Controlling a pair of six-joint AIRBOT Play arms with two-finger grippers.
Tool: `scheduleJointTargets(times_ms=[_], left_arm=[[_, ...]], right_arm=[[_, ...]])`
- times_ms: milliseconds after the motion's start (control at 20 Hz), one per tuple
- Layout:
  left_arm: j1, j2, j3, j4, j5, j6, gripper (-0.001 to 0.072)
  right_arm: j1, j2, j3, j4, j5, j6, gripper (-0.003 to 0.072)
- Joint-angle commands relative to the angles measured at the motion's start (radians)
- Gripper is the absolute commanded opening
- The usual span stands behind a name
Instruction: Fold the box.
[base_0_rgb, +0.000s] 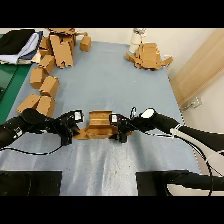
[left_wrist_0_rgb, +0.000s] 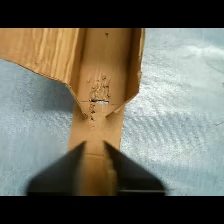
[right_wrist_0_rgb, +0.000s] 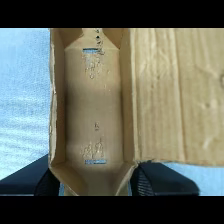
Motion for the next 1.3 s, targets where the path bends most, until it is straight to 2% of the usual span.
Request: scheduleJointTargets(times_ms=[0,50,250,600,1000,1250], left_arm=[[-0.034,0.001,-0.006,-0.004,-0.029,0.022,0.0399],[-0.054,0.000,-0.006,-0.004,-0.028,0.026,0.0346],[-0.101,-0.035,-0.006,-0.005,0.045,0.047,0.0345],[-0.100,-0.062,-0.003,-0.004,0.149,-0.012,0.0345],[-0.113,-0.066,0.022,-0.040,0.069,-0.017,0.0344],[-0.166,-0.094,0.021,-0.042,0.100,-0.017,0.0343]], right_arm=[[0.000,-0.001,0.000,0.000,0.000,0.000,0.0531],[0.000,-0.001,0.000,0.000,0.000,0.000,0.0530],[0.000,-0.001,0.000,0.000,0.000,0.000,0.0530],[0.000,-0.001,0.000,0.000,0.000,0.000,0.0530],[0.000,-0.001,0.000,0.000,0.000,0.000,0.0531],[0.000,-0.001,0.000,0.000,0.000,0.000,0.0530]])
